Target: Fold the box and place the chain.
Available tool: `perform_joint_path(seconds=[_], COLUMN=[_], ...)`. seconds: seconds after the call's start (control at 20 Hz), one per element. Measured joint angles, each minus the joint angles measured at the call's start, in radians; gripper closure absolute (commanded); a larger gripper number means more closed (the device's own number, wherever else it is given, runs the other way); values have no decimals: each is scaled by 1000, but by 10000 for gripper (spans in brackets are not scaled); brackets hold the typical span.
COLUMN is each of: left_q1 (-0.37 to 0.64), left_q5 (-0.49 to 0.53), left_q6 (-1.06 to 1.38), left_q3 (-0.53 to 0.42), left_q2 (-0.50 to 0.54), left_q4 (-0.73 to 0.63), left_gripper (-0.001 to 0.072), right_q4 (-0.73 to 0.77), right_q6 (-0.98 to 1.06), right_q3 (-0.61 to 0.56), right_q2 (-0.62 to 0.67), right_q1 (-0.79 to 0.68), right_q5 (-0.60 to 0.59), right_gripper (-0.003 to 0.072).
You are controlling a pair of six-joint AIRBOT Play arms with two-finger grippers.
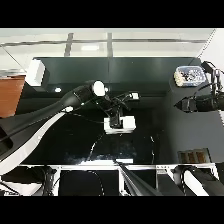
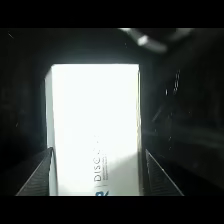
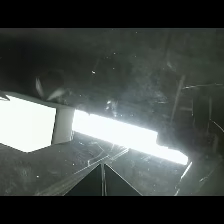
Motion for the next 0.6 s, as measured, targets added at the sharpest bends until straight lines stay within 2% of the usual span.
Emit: perform_joint_path(seconds=[0.15, 0.25, 0.3, 0.35, 0.4, 0.6], left_q1=[-34, -60, -74, -86, -96, -85], left_q5=[-2, 5, 7, 9, 11, -74], left_q6=[-43, -116, -156, -189, -215, -338], left_q3=[4, 5, 5, 6, 11, 84], left_q2=[0, -4, -6, -6, -6, 18], left_q4=[83, 156, 198, 237, 269, 415], left_gripper=[-1, 25, 62, 228, 437, 451], right_q4=[0, 0, 0, 0, 0, 0], right_q6=[0, 0, 0, 0, 0, 0], right_q3=[0, 0, 0, 0, 0, 0], right_q2=[0, 0, 0, 0, 0, 0], right_q1=[0, 0, 0, 0, 0, 0], right_q5=[0, -1, -1, -3, -4, -16], right_gripper=[672, 672, 672, 672, 672, 672])
